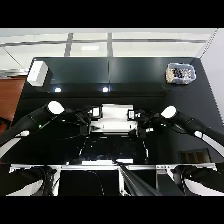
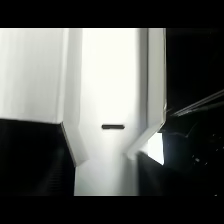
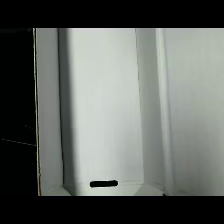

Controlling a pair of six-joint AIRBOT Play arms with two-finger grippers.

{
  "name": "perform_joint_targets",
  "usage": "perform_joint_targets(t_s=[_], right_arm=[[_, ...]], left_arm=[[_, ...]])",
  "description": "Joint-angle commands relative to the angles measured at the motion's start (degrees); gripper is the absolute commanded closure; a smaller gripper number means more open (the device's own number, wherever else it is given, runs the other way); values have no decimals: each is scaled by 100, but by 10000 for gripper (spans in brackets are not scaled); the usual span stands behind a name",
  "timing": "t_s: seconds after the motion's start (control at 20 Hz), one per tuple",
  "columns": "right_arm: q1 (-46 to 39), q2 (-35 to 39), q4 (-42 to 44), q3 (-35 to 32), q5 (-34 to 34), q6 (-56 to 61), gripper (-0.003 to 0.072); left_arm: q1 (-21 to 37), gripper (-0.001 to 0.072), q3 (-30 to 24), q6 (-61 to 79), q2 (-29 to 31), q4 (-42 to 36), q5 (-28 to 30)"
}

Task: Fold the box and place the chain.

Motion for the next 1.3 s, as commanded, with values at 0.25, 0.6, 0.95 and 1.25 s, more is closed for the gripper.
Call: perform_joint_targets(t_s=[0.25, 0.6, 0.95, 1.25], right_arm=[[2, -2, 0, 2, 0, 0, 520], [2, -2, 0, 2, 0, 0, 520], [2, -2, 0, 2, 0, 0, 520], [2, -2, 0, 2, 0, 0, 520]], left_arm=[[-42, 496, -2, 57, -48, -501, -256], [-444, 494, 20, 151, -629, -1663, -46], [-433, 449, 20, 92, -629, -1694, 70], [-321, 687, 46, 63, -487, -1392, -264]])
